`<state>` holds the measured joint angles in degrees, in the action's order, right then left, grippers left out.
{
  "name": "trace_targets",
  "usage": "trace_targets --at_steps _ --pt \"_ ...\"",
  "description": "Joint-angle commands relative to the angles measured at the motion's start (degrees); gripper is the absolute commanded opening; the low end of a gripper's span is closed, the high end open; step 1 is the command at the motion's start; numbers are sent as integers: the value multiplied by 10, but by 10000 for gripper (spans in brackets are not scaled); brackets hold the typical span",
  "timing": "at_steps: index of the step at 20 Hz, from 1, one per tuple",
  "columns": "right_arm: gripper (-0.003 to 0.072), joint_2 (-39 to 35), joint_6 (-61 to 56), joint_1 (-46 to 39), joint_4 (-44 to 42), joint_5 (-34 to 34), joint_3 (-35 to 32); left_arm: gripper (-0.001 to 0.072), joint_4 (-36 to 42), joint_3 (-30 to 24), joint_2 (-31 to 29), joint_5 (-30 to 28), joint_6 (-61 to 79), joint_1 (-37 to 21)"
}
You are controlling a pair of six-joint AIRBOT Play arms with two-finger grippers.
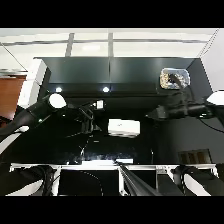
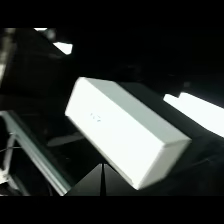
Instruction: Fold the box and place the chain.
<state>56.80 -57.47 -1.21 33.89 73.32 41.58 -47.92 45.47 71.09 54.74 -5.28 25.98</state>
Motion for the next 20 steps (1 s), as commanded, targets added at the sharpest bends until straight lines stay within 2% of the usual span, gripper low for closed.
trace_targets --at_steps 1,4,8,12,16,20 --pt "10 -28 -17 -67 60 13 5 718 14 14 -30 23 -55 10" --pt "11 -28 -17 -76 54 6 5 718 29 38 -16 -69 -57 73" --pt "11 -28 -16 -76 54 5 5 714 41 89 44 -134 -73 156" --pt "11 -28 -14 -76 55 1 5 711 49 132 103 -136 -89 178" --pt "11 -28 -14 -76 55 -5 5 707 54 136 112 -135 -91 174" --pt "11 -28 -14 -76 54 -7 5 707 42 136 125 -68 -91 170"
